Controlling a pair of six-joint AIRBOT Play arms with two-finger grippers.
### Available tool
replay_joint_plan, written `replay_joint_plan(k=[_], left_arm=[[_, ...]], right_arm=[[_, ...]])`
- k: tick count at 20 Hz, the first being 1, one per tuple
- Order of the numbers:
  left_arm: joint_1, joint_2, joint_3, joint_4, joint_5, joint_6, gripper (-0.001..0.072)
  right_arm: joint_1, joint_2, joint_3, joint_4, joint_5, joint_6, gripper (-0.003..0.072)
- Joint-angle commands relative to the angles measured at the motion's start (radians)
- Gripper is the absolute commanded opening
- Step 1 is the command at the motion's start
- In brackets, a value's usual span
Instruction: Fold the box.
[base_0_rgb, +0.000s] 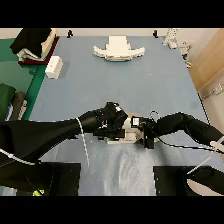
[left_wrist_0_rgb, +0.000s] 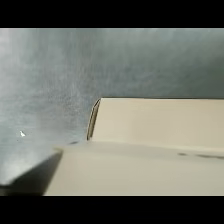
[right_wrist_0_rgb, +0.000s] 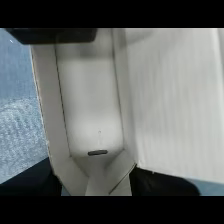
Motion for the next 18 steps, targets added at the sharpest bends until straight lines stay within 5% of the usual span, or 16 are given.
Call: replay_joint_plan(k=[1,6,15,16,18], left_arm=[[0.001,0.001,0.013,0.015,0.003,0.018,0.0488],[0.002,0.003,0.074,0.019,-0.044,0.061,0.0488],[0.001,0.089,0.228,0.112,-0.397,0.257,0.0486],[0.000,0.102,0.228,0.112,-0.417,0.279,0.0454],[0.000,0.111,0.228,0.111,-0.442,0.333,0.0017]], right_arm=[[0.000,0.001,0.000,0.000,0.003,0.001,0.0512],[0.000,0.001,0.000,0.000,0.003,0.001,0.0512],[0.000,0.001,0.000,0.000,0.003,0.001,0.0511],[0.000,0.001,0.000,0.000,0.003,0.001,0.0512],[0.000,0.001,0.000,0.000,0.003,0.001,0.0512]])
